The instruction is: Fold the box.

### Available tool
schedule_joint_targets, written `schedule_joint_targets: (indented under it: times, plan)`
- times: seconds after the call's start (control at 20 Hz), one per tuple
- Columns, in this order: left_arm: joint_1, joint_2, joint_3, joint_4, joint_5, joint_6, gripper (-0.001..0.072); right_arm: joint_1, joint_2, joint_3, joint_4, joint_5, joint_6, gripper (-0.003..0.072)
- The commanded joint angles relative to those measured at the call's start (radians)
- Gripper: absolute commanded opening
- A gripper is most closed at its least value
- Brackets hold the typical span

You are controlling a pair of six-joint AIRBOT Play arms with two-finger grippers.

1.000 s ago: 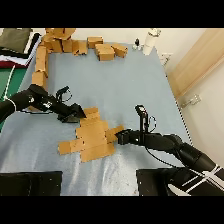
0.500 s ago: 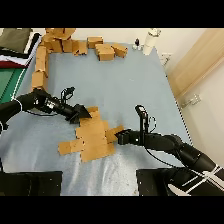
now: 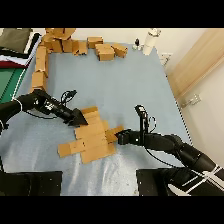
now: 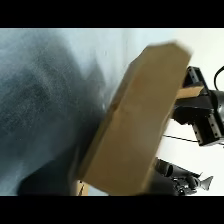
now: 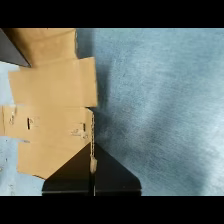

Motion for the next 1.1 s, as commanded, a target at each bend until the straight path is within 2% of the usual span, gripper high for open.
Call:
schedule_joint_targets:
  times: [0.0, 0.35, 0.4, 0.45, 0.55, 0.6, 0.65, 0.7, 0.95, 1.0, 1.05]
  plan:
    - [0.0, -0.001, 0.0, 0.027, -0.002, 0.008, 0.0213, 0.0, 0.0, 0.0, -0.002, -0.001, 0.001, 0.0001]
    - [0.02, -0.001, 0.0, 0.007, 0.005, 0.026, 0.0223, 0.0, 0.0, 0.0, -0.003, -0.006, 0.001, 0.0001]
    - [0.03, -0.001, 0.0, -0.005, 0.005, 0.026, 0.0369, 0.0, 0.0, 0.0, -0.003, -0.006, 0.001, 0.0001]
    - [0.039, -0.001, 0.0, -0.018, 0.006, 0.026, 0.0452, 0.0, 0.0, 0.0, -0.005, -0.006, 0.001, 0.0]
    - [0.045, -0.001, 0.0, -0.025, 0.009, 0.026, 0.0451, 0.0, 0.0, 0.0, -0.005, -0.006, 0.001, 0.0001]
    - [0.045, -0.001, 0.0, -0.025, 0.014, 0.026, 0.0432, 0.0, 0.0, 0.0, -0.005, -0.006, 0.001, 0.0001]
    - [0.042, -0.001, 0.0, -0.025, 0.014, 0.037, 0.0273, 0.0, 0.0, 0.0, -0.006, -0.005, 0.001, 0.0]
    - [0.038, -0.001, 0.0, -0.025, 0.013, 0.049, 0.0229, 0.0, 0.0, 0.0, -0.006, -0.005, 0.001, 0.0001]
    - [0.022, -0.001, 0.0, -0.025, 0.014, 0.071, 0.0223, 0.0, 0.0, 0.0, -0.006, -0.005, 0.001, 0.0001]
    - [0.022, -0.001, 0.0, -0.029, 0.013, 0.076, 0.0156, 0.0, 0.0, 0.0, -0.006, -0.005, 0.001, 0.0]
    - [0.022, -0.001, 0.0, -0.032, 0.013, 0.089, 0.0024, 0.0, 0.0, 0.0, -0.006, -0.005, 0.001, 0.0001]
